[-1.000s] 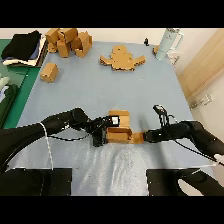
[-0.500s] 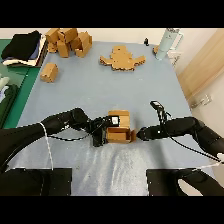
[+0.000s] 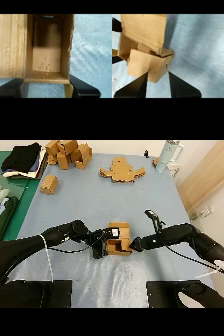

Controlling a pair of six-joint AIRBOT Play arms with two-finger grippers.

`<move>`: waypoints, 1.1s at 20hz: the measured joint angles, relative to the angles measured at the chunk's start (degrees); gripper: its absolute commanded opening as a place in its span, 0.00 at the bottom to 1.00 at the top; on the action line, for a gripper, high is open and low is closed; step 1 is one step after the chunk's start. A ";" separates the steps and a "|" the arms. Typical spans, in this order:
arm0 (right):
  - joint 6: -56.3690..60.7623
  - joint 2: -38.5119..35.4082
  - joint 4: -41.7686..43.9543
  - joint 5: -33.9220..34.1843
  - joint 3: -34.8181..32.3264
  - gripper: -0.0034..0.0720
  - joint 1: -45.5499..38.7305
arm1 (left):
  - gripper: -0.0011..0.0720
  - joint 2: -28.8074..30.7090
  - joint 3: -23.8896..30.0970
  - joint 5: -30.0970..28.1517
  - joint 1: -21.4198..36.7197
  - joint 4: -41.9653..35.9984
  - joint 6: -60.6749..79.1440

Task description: Fold the box.

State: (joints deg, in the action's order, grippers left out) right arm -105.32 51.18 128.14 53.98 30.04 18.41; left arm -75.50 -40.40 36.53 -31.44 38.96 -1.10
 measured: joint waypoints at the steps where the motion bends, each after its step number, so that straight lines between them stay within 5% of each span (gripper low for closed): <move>1: 1.38 1.29 -0.24 -1.29 0.44 0.60 1.51 | 0.65 0.02 0.00 0.02 0.00 -0.02 0.02; 4: 9.31 5.33 -5.14 -3.89 3.28 0.61 6.43 | 0.65 0.02 0.00 0.02 0.00 -0.02 0.00; 5: 13.57 6.78 -8.72 -3.98 4.74 0.70 8.41 | 0.65 0.02 0.02 0.00 0.00 -0.02 0.00; 7: 22.29 9.49 -16.00 -3.56 8.13 0.72 12.66 | 0.65 0.02 0.02 0.02 0.00 -0.02 0.00; 12: 43.43 16.44 -31.50 2.40 16.06 0.74 21.70 | 0.65 0.02 0.02 0.02 0.00 0.00 0.00; 17: 55.15 22.51 -38.23 10.29 20.44 0.73 24.83 | 0.65 0.02 0.00 0.02 0.00 0.00 0.02; 19: 58.49 23.63 -39.34 11.80 21.07 0.62 25.53 | 0.65 0.02 0.00 0.02 0.00 0.00 0.00; 22: 62.99 24.46 -40.13 12.92 21.51 0.21 26.47 | 0.65 0.02 0.02 0.00 0.00 0.00 0.02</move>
State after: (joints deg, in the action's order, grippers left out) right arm -42.33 75.64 88.01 66.89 51.55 44.88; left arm -75.48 -40.38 36.53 -31.44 38.96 -1.08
